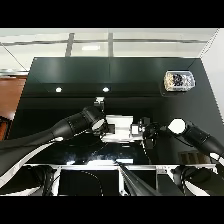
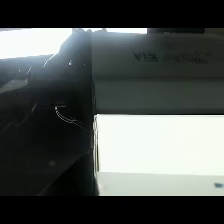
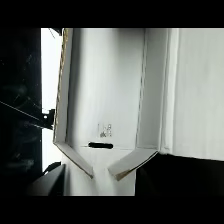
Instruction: Fold the box and place the chain.
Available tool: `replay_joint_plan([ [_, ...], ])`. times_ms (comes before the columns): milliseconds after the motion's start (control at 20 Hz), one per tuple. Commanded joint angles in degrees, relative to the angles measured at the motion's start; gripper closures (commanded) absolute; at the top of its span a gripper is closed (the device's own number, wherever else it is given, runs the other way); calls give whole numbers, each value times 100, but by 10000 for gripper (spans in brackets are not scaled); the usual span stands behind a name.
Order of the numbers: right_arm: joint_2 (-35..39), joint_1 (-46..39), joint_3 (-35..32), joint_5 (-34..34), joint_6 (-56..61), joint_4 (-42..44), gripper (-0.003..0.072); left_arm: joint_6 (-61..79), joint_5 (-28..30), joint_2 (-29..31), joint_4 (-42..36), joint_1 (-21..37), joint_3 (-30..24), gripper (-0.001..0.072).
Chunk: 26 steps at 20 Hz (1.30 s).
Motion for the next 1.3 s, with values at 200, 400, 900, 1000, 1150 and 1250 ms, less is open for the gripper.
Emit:
replay_joint_plan([
  [200,-105,4,-2,-24,-28,791,516,-9,122,-4,-24,-2,7,681],
  [400,-203,221,-2,-280,-31,1311,516,-9,101,-4,-46,-2,7,681],
  [900,-376,527,-2,-785,212,1327,391,-9,103,-4,-87,-2,7,681],
  [1000,-374,527,-2,-782,236,1327,552,-9,103,-4,-87,-2,7,681],
  [1150,-374,527,-2,-844,330,1290,561,-9,103,-4,-87,-2,7,681],
  [1250,-352,472,0,-868,435,1281,660,-9,105,-4,-87,-2,7,681],
])
